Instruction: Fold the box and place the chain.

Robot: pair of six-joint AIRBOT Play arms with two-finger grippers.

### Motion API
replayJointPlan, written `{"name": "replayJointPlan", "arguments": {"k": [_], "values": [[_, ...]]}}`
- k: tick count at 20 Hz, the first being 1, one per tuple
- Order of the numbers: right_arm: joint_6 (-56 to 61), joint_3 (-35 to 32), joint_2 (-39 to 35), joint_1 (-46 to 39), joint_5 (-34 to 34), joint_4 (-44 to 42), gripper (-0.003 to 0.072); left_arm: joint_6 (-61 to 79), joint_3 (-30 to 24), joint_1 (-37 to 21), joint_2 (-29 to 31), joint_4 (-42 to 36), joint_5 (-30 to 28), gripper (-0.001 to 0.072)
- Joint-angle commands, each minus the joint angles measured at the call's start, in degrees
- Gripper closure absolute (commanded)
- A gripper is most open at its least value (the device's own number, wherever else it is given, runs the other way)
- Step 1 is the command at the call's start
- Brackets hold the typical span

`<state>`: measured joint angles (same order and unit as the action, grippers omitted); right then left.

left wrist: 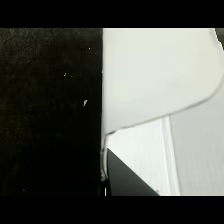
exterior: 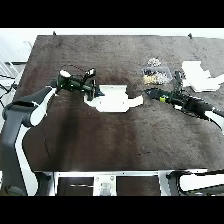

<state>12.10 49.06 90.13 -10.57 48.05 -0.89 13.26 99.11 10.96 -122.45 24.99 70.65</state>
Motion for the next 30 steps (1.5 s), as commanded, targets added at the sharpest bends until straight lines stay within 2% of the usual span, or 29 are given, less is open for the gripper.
{"name": "replayJointPlan", "arguments": {"k": [1, 3, 6, 9, 10, 11, 15, 19, 21, 26, 30], "values": [[-2.49, 0.00, -0.04, -0.04, 0.09, 0.04, 0.0234, 0.26, -0.13, -0.09, -0.11, 0.31, -0.63, 0.0691], [-6.23, 0.00, -0.07, -0.11, 1.92, 0.02, 0.0233, 0.22, -0.13, -0.13, -0.11, 0.31, -0.61, 0.0690], [-13.03, 0.00, -0.94, -0.09, 9.14, 0.07, 0.0232, 0.09, -0.11, -0.13, -0.11, 0.28, -0.28, 0.0691], [-15.37, 0.00, -5.29, 0.63, 12.15, 4.90, 0.0232, 0.11, -0.11, -0.13, -0.11, 0.26, -0.35, 0.0691], [-15.65, 0.00, -7.04, 1.44, 12.04, 8.15, 0.0221, 0.09, -0.11, -0.13, -0.11, 0.26, -0.37, 0.0691], [-15.67, 0.00, -8.50, 2.47, 11.91, 11.50, 0.0134, 0.11, -0.11, -0.13, -0.11, 0.24, -0.35, 0.0691], [-20.24, 0.02, -10.10, 8.52, 10.51, 21.44, 0.0117, 0.11, -0.11, -0.11, -0.11, 0.22, -0.42, 0.0691], [-20.37, 0.02, -10.10, 17.25, 3.50, 33.03, 0.0117, 0.11, -0.11, -0.13, -0.11, 0.22, -0.81, 0.0691], [-20.06, 0.02, -10.10, 20.44, 0.44, 35.98, 0.0116, 0.11, -0.11, -0.13, -0.11, 0.22, -0.81, 0.0691], [-20.55, 0.02, -9.86, 24.85, -6.34, 39.32, 0.0117, 0.11, -0.11, -0.13, -0.11, 0.22, -0.81, 0.0690], [-22.91, 0.00, -9.09, 25.64, -7.98, 39.30, 0.0117, 0.11, -0.11, -0.13, -0.11, 0.22, -0.79, 0.0691]]}}
